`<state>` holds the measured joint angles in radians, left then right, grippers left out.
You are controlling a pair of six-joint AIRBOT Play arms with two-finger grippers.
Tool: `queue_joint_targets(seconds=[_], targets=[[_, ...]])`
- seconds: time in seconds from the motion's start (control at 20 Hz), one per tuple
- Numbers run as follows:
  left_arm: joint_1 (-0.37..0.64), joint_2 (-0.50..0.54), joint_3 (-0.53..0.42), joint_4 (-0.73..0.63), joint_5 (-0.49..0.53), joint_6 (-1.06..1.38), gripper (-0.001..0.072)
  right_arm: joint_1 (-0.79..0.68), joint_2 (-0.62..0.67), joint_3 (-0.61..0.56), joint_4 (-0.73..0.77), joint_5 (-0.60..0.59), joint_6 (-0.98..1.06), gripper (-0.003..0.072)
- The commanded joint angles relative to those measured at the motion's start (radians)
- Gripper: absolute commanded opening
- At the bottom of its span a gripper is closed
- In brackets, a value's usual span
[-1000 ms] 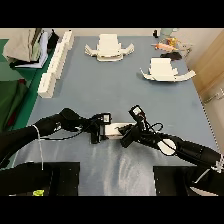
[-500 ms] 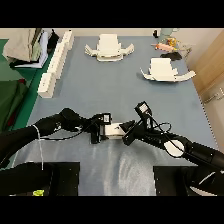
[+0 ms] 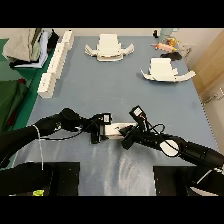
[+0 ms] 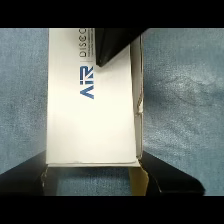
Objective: Fold the box.
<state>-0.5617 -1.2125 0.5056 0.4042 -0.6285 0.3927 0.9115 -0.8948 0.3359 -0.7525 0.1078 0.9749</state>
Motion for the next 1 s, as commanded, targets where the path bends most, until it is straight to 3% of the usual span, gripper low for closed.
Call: queue_joint_targets(seconds=[0.0, 0.45, 0.75, 0.95], targets=[[0.0, 0.0, 0.0, 0.0, 0.0, 0.0, 0.0475, 0.036, -0.043, -0.001, 0.0, 0.009, 0.0, 0.0003], [0.0, 0.0, 0.0, 0.0, 0.0, 0.0, 0.0475, 0.044, -0.084, -0.001, 0.0, 0.015, 0.0, 0.0003], [0.0, 0.0, 0.0, 0.0, 0.0, 0.0, 0.0475, 0.043, -0.015, 0.004, -0.003, 0.005, 0.0, 0.0004], [0.0, 0.0, 0.0, 0.0, 0.0, 0.0, 0.0475, 0.041, 0.064, 0.042, -0.051, -0.02, 0.0, 0.0079]])
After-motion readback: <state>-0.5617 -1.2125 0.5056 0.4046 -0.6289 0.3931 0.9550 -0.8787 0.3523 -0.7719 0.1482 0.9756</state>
